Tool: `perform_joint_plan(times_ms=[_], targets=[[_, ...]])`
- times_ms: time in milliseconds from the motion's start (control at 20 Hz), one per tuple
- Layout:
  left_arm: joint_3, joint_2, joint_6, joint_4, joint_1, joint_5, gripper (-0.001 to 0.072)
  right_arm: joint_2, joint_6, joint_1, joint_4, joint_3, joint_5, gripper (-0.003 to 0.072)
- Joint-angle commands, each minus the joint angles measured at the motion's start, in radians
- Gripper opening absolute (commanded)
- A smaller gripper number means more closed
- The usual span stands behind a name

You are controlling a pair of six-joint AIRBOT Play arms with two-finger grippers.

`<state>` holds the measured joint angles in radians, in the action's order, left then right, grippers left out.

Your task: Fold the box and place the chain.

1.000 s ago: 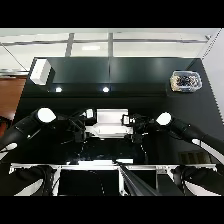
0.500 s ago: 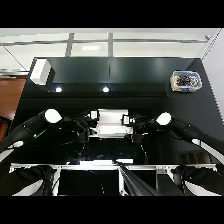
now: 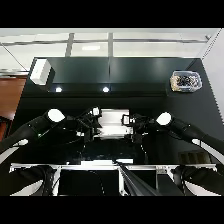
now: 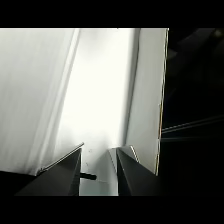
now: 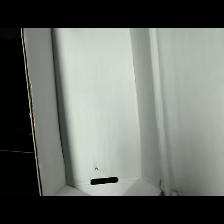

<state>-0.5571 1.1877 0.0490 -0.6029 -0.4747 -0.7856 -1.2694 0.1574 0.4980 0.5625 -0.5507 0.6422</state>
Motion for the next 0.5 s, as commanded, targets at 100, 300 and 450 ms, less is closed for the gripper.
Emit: perform_joint_plan(times_ms=[100,300,450], targets=[[0.0,0.007,-0.005,0.013,-0.005,0.018,0.0267,-0.001,0.0,0.001,0.0,0.0,0.0,0.0179],[0.0,0.007,-0.005,0.013,-0.005,0.027,0.0357,-0.001,0.0,0.001,0.0,0.0,0.0,0.0179],[0.0,0.007,-0.005,0.013,-0.005,0.026,0.0332,-0.001,0.0,0.001,0.0,0.0,0.0,0.0179]])
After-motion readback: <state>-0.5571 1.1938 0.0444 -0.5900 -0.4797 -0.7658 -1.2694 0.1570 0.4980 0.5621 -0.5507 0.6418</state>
